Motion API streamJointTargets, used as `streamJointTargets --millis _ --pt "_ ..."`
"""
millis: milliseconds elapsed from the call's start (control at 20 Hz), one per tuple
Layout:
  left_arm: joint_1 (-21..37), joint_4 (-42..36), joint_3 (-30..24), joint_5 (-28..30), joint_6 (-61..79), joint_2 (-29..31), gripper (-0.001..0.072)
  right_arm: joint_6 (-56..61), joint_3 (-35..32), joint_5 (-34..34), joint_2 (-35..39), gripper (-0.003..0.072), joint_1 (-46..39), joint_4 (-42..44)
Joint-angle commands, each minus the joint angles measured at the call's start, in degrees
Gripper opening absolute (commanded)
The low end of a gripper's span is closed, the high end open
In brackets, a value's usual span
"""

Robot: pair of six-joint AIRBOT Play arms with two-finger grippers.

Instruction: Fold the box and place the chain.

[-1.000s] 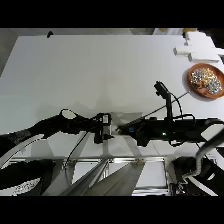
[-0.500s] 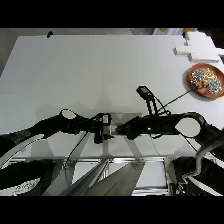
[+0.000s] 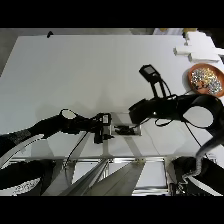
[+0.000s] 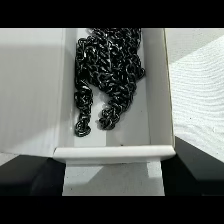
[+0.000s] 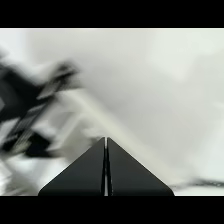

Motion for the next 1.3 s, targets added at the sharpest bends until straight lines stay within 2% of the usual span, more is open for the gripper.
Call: streamJointTargets --millis 0,150,200,300,350,900,1250 --pt "0.0 0.0 0.0 0.0 0.0 0.0 0.0274 11.7 1.7 7.6 -1.7 0.0018 -6.3 -17.7" --pt "0.0 0.0 0.0 0.0 0.0 0.0 0.0274 11.8 -0.1 9.9 -4.5 0.0020 -10.5 -20.1" --pt "0.0 0.0 0.0 0.0 0.0 0.0 0.0274 11.8 -1.1 9.7 -5.5 0.0056 -11.1 -20.1" --pt "0.0 0.0 0.0 0.0 0.0 0.0 0.0273 11.3 -3.5 8.5 -7.9 0.0251 -11.3 -20.2" --pt "0.0 0.0 0.0 0.0 0.0 0.0 0.0274 10.4 -4.5 7.7 -9.1 0.0275 -11.3 -20.2" --pt "0.0 0.0 0.0 0.0 0.0 0.0 0.0274 12.1 -8.8 2.1 -18.2 0.0272 -11.3 -20.2" --pt "0.0 0.0 0.0 0.0 0.0 0.0 0.0274 12.1 -10.1 -2.2 -18.7 0.0272 -11.3 -19.4"
